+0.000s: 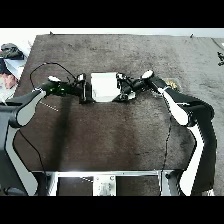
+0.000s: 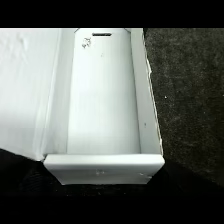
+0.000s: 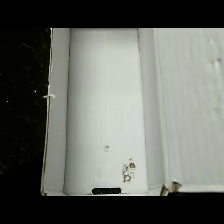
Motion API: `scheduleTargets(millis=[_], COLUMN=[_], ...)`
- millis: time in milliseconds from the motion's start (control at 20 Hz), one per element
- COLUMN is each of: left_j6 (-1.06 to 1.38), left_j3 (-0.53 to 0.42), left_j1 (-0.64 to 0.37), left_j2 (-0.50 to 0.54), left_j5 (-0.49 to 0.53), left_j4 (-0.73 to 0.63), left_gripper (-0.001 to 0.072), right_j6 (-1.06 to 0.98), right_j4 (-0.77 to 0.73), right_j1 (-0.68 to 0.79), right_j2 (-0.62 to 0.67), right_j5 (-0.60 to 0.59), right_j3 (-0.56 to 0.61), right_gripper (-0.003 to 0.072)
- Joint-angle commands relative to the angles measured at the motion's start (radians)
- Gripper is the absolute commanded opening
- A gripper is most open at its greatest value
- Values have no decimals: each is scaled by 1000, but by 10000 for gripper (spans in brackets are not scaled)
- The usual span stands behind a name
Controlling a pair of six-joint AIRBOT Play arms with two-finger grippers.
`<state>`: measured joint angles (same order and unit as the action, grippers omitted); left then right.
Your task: Fold the box and place the chain.
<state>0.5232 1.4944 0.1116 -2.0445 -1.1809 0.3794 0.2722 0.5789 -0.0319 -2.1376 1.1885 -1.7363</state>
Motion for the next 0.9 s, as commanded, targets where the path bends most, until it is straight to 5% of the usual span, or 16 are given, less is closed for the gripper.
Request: scheduleTargets(millis=[0, 850], left_j6=[-2, 2], left_j3=[0, 2], left_j1=[13, 32], left_j2=[0, -18], left_j5=[30, 10], left_j4=[5, -22], left_gripper=[720, 720], right_j6=[0, 1], right_j4=[0, 0], right_j1=[-1, 0], right_j2=[0, 0], right_j5=[1, 1], right_j3=[-1, -1], right_gripper=[326, 326])
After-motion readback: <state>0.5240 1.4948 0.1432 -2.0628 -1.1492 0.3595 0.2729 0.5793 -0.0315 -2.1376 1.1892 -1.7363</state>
